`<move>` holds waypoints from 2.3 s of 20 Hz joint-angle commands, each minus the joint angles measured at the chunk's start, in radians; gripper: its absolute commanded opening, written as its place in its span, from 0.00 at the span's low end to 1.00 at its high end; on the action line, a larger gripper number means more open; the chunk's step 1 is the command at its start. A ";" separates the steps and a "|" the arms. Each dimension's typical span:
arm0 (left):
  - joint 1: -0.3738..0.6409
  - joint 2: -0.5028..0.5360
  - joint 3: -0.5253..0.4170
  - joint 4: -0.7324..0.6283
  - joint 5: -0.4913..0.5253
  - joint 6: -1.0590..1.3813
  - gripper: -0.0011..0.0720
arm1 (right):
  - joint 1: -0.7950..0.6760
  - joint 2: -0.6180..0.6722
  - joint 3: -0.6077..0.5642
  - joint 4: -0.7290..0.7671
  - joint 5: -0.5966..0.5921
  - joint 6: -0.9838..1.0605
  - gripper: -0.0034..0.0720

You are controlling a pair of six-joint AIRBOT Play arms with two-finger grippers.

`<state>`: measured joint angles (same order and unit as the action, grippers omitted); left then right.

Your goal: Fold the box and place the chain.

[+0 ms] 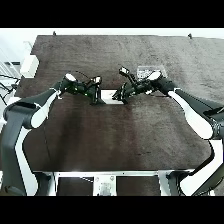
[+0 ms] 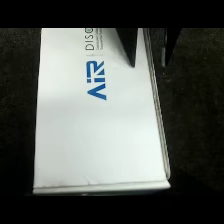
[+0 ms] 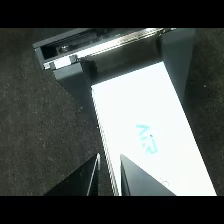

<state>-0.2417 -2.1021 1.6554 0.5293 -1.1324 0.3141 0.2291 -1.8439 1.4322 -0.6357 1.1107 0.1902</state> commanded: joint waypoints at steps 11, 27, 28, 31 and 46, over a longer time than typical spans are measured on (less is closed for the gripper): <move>0.001 -0.001 0.000 0.000 -0.002 -0.002 0.59 | -0.018 0.203 0.144 0.116 0.065 0.058 0.26; 0.001 0.000 0.000 -0.042 -0.003 -0.002 0.59 | -0.258 0.876 -0.708 0.094 -0.436 0.077 0.26; 0.001 0.000 0.000 -0.042 -0.004 -0.002 0.59 | -0.258 0.887 -0.743 0.095 -0.463 0.075 0.26; 0.001 0.000 0.000 -0.045 -0.018 -0.003 0.59 | -0.258 0.903 -0.829 0.098 -0.499 0.066 0.26; 0.027 0.002 0.051 -0.015 -0.133 -0.027 0.35 | -0.258 0.903 -0.858 0.105 -0.509 0.060 0.26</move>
<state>-0.2222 -2.0995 1.6932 0.4873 -1.2320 0.2996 -0.0288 -0.9417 0.5755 -0.5377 0.6022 0.2504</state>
